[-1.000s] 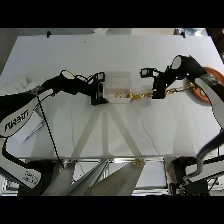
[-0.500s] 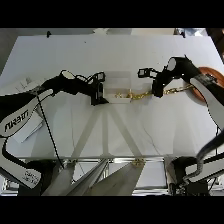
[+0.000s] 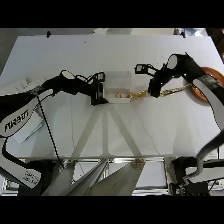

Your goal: Fold the box and place the chain.

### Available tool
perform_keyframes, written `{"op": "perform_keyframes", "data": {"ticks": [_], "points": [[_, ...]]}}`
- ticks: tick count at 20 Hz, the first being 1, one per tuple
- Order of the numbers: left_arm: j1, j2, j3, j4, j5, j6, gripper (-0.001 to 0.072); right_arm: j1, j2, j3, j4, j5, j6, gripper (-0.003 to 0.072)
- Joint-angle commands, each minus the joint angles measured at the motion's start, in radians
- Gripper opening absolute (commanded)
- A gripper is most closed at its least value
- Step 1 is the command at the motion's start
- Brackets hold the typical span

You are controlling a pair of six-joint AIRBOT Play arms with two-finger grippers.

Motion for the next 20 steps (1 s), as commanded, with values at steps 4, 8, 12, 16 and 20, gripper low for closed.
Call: {"op": "perform_keyframes", "data": {"ticks": [4,8,12,16,20], "points": [[0.000,0.001,0.000,0.000,0.000,0.000,0.0277,0.003,0.244,0.002,0.122,-0.129,0.062,0.0011],[0.000,0.001,0.000,0.000,0.000,0.000,0.0277,0.003,0.330,0.002,0.175,-0.136,0.064,0.0011],[0.000,0.001,0.000,0.000,0.000,0.000,0.0277,0.003,0.360,0.002,0.232,-0.145,0.085,0.0011],[0.000,0.001,0.000,0.000,0.000,0.000,0.0277,0.003,0.369,0.002,0.328,-0.146,0.084,0.0011],[0.000,0.001,0.000,0.000,0.000,0.000,0.0277,0.003,0.369,0.002,0.393,-0.138,0.076,0.0011]]}}
